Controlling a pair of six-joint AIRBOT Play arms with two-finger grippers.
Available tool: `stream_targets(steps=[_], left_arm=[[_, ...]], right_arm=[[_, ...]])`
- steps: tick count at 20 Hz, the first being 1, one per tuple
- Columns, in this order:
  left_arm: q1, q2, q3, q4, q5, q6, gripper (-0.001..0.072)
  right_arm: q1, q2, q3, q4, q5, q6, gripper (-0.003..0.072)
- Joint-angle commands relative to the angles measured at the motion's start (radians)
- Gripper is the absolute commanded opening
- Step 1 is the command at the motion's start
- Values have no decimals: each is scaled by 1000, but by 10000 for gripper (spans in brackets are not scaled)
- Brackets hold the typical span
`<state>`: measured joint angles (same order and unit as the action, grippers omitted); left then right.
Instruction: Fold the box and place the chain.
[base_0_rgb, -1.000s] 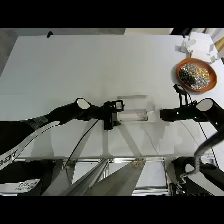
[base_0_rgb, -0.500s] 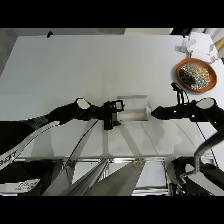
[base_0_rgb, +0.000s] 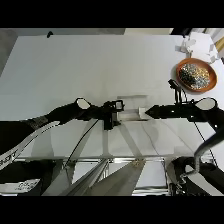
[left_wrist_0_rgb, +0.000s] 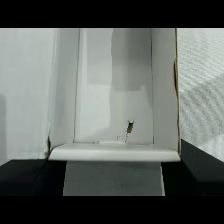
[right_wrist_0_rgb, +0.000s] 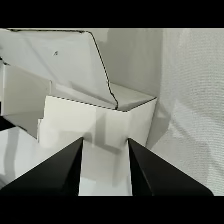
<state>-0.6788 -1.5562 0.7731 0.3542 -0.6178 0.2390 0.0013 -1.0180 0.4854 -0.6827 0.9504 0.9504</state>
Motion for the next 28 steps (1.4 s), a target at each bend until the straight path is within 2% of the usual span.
stream_targets(steps=[1,3,6,10,12,15,16,25,28], left_arm=[[0,0,0,0,0,0,253],[0,0,0,0,0,0,253],[0,0,0,0,0,0,253],[0,0,0,0,0,0,253],[0,0,0,0,0,0,253],[0,0,0,0,0,0,253],[0,0,0,0,0,0,253],[0,0,0,0,0,0,253],[0,0,0,0,0,0,253]], right_arm=[[66,3,19,-95,-63,92,342],[127,0,64,-252,-89,227,400],[229,-30,161,-481,-71,439,415],[367,-106,237,-530,-33,550,417],[426,-144,264,-607,-19,646,418],[486,-186,294,-748,40,808,517],[499,-187,296,-779,43,843,526],[555,-270,301,-859,29,1051,492],[564,-282,304,-871,-21,1069,363]])
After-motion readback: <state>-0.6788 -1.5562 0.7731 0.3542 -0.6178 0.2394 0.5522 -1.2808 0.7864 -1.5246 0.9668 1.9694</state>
